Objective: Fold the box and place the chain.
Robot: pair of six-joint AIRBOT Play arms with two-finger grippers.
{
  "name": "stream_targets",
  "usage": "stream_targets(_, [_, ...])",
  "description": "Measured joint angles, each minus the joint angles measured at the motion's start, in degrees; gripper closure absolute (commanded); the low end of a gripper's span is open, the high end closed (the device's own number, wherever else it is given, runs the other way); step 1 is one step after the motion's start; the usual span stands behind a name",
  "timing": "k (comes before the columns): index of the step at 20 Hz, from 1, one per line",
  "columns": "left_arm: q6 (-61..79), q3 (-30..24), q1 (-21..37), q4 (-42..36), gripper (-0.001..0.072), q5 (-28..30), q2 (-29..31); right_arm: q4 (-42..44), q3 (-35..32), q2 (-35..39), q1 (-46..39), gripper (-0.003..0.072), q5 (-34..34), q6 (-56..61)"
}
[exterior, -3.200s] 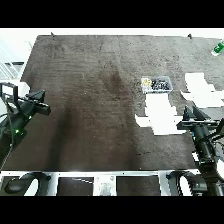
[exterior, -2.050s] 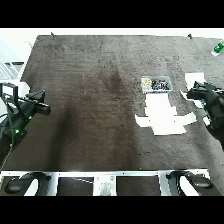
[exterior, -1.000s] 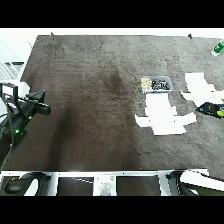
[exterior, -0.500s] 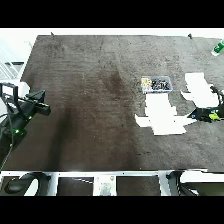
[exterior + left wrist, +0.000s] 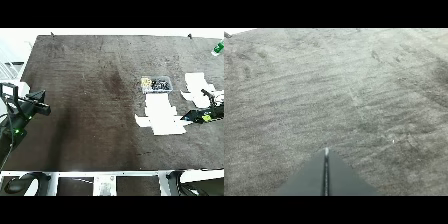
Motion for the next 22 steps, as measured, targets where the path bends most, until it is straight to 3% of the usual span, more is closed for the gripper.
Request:
stream_targets(2, [0.0, 0.0, 0.0, 0.0, 0.0687, 0.0, 0.0, 0.6, 0.0, -0.9, 0.0, 0.0376, 0.8, -0.8])
stream_targets(6, [0.0, 0.0, 0.0, 0.0, 0.0687, 0.0, 0.0, 1.2, -0.1, -1.7, 0.0, 0.0645, 2.5, -2.6])
stream_targets(7, [0.0, 0.0, 0.0, 0.0, 0.0687, 0.0, 0.0, 2.3, -0.1, -1.8, 0.0, 0.0673, 3.5, -3.2])
stream_targets(12, [0.0, 0.0, 0.0, 0.0, 0.0687, 0.0, 0.0, 7.7, -0.7, -1.6, 0.1, 0.0675, 10.8, -5.2])
stream_targets(16, [0.0, 0.0, 0.0, 0.0, 0.0687, 0.0, 0.0, 13.8, -5.0, 1.2, 0.9, 0.0676, 13.9, -5.5])
stream_targets(22, [0.0, 0.0, 0.0, 0.0, 0.0687, 0.0, 0.0, 24.5, -14.9, 6.3, 9.8, 0.0676, 8.0, -5.6])
